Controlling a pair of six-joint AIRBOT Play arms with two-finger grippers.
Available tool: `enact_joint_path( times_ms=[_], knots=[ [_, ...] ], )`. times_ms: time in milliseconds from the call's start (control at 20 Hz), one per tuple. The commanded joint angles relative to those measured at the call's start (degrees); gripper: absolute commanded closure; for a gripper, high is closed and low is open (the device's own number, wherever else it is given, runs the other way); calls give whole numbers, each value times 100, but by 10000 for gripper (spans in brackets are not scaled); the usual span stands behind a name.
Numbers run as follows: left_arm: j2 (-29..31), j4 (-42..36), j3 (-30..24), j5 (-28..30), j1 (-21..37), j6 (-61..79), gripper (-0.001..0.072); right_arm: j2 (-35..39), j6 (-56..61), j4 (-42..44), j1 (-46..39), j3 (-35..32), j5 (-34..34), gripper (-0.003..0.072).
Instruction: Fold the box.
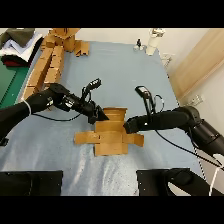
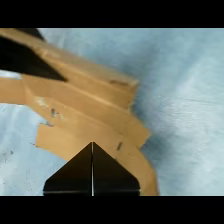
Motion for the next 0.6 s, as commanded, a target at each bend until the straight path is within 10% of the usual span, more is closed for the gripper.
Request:
enact_joint_path(
  times_ms=[0, 550],
  knots=[
    [435, -584, -691, 544, -44, 990, 699, 7, 247, -33, 713, -151, 330, 683],
    [719, -822, -1390, 929, -92, 2004, 699, -680, 3292, -3115, 1416, -999, 227, 683]
  ],
)
